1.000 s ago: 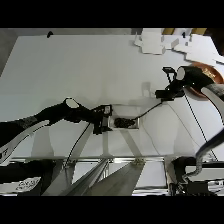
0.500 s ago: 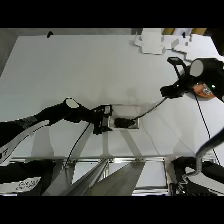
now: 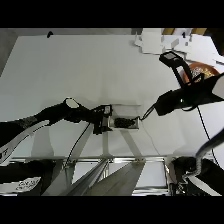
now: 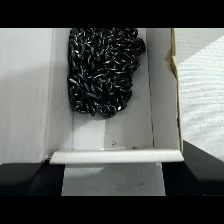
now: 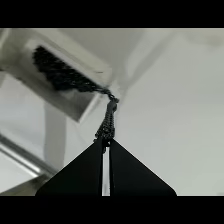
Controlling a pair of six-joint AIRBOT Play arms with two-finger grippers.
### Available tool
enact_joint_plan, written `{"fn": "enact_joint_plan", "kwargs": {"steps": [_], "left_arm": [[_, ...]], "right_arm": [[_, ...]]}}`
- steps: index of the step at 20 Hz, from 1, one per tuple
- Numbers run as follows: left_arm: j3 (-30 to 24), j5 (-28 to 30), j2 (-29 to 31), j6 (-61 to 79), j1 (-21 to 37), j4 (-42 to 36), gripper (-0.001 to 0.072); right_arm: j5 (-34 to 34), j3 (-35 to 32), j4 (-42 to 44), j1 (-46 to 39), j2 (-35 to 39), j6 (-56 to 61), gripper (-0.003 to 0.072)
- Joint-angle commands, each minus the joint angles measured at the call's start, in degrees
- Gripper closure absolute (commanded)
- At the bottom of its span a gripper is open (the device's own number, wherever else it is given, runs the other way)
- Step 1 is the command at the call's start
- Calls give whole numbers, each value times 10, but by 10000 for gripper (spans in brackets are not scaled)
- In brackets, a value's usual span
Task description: Fold the box and place the chain.
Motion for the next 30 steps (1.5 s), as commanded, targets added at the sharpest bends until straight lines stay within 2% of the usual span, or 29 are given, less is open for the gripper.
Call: {"fn": "enact_joint_plan", "kwargs": {"steps": [1,6,11,18,22,25,29,30], "left_arm": [[0,0,0,0,0,0,576],[0,0,0,0,0,0,576],[0,0,0,0,0,0,576],[0,0,0,0,0,0,576],[0,0,0,0,0,0,576],[0,0,0,0,0,0,576],[0,0,0,0,0,0,576],[0,0,0,0,0,0,576]], "right_arm": [[-20,0,23,61,26,2,666],[-116,0,47,104,26,2,666],[-180,-1,64,132,12,2,665],[-232,-60,75,135,-71,2,665],[-285,-94,102,135,-136,-8,665],[-290,-96,119,135,-184,-36,665],[-286,-95,126,135,-202,-54,662],[-270,-91,128,135,-201,-66,612]]}}
